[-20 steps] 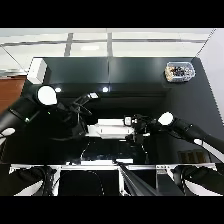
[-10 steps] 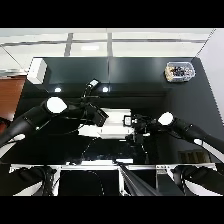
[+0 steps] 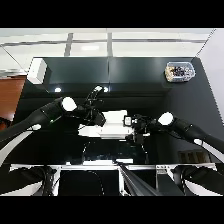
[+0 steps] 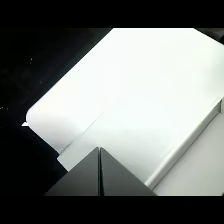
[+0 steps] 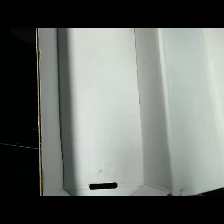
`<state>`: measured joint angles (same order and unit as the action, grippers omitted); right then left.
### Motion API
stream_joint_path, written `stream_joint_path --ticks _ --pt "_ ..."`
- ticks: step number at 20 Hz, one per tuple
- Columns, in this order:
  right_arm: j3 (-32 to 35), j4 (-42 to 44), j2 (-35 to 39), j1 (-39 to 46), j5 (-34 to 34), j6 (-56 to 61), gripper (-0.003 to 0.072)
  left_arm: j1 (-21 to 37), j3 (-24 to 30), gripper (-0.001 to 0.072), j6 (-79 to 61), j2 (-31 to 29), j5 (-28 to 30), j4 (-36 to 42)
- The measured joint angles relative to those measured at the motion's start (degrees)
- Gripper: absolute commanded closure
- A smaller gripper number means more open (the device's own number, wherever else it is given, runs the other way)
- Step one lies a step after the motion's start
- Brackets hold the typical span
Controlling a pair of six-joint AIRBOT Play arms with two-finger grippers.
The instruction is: Fold the box and place the chain.
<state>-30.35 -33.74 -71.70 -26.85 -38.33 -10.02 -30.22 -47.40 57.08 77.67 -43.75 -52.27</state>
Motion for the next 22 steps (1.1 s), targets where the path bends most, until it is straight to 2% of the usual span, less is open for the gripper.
stream_joint_path --ticks 2,5,7,10,11,12,13,17,22 --pt "0.0 0.0 0.0 0.0 -0.1 0.0 0.0560 1.1 -1.5 0.0687 0.1 -0.6 -2.4 -1.3" --pt "0.0 0.0 0.0 0.0 0.0 0.0 0.0559 4.4 -3.1 0.0687 0.3 -5.3 -7.5 -3.7" --pt "0.0 0.0 0.0 0.0 0.0 0.0 0.0559 7.1 -2.8 0.0687 0.0 -10.4 -10.3 -5.5" --pt "0.0 0.0 0.0 0.0 0.0 0.0 0.0559 9.9 1.2 0.0684 -6.7 -19.4 -14.1 -6.4" --pt "0.0 0.0 0.0 0.0 0.0 0.0 0.0559 10.4 3.1 0.0563 -10.3 -21.9 -14.5 -6.4" --pt "0.0 0.1 0.0 0.0 0.0 0.0 0.0559 10.7 5.2 0.0161 -14.8 -24.1 -15.4 -6.6" --pt "0.0 0.1 0.0 0.0 0.0 0.0 0.0559 10.9 7.1 0.0000 -18.8 -25.5 -15.2 -6.6" --pt "0.0 0.1 0.0 0.0 0.0 0.1 0.0559 9.6 14.2 0.0003 -35.3 -27.0 -10.8 -6.8" --pt "0.0 0.1 0.0 0.0 0.0 0.1 0.0559 6.9 17.6 0.0004 -57.5 -21.2 -4.2 -0.3"
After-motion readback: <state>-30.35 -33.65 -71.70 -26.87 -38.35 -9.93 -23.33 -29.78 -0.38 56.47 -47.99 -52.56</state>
